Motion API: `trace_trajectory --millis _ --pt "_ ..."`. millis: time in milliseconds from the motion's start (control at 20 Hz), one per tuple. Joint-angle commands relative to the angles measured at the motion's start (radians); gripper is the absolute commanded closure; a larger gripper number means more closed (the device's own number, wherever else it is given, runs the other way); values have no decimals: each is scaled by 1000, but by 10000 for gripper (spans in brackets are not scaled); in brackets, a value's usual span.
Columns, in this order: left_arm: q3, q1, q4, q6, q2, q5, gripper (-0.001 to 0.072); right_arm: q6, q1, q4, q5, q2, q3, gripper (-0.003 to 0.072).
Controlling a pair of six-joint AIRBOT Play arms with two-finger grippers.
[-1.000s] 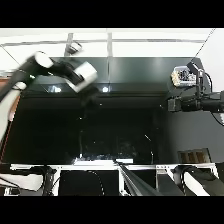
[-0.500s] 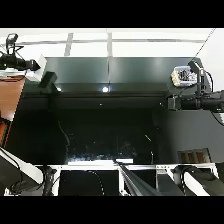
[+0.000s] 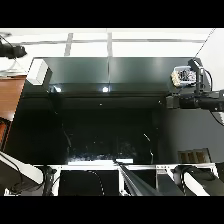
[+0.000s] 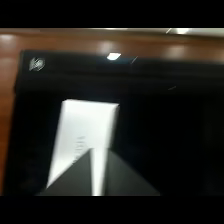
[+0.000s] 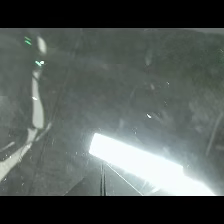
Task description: Fold the box and place the chain.
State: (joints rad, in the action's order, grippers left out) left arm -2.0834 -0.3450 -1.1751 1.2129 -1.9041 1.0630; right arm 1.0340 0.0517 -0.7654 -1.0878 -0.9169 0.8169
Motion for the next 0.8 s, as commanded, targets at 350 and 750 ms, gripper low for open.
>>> trace_trajectory --millis 350,750 --pt "853 362 14 96 761 -89 683 -14 -66 -115 301 0 -89 667" --pt "1493 438 -55 155 1148 -284 681 -17 -66 -127 340 0 -165 665"
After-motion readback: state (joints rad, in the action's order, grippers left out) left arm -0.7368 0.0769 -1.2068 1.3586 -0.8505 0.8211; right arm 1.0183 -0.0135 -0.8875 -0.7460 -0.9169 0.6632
